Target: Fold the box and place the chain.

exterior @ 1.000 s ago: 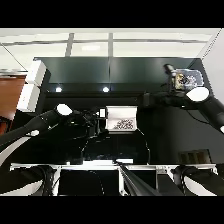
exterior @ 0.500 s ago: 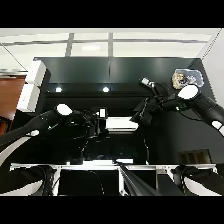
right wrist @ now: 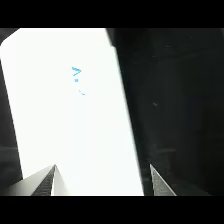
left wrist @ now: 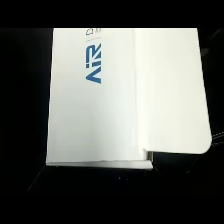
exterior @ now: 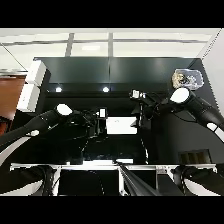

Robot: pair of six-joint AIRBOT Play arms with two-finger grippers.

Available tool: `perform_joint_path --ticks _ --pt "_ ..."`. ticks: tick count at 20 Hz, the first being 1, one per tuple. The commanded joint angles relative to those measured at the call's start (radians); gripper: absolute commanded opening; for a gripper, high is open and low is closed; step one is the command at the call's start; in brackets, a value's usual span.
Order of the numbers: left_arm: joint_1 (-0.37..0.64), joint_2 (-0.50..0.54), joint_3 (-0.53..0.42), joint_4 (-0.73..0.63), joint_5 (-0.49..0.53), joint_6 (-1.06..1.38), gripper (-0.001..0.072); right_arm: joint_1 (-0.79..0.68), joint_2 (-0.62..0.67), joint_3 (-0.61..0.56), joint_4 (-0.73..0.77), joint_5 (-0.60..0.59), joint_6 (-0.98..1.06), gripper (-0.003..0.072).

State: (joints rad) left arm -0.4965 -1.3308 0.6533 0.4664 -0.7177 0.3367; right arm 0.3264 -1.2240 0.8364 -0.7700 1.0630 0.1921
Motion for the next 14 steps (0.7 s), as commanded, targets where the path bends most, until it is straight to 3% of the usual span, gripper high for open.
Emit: perform_joint_path --ticks 1,14 --pt "0.000 -0.001 0.001 0.000 -0.001 0.000 0.0407 0.035 0.000 0.000 -0.013 0.014 -0.009 0.0720" --pt "0.000 -0.001 0.001 0.001 -0.025 0.000 0.0407 0.052 0.042 0.000 -0.054 -0.087 0.016 0.0720"
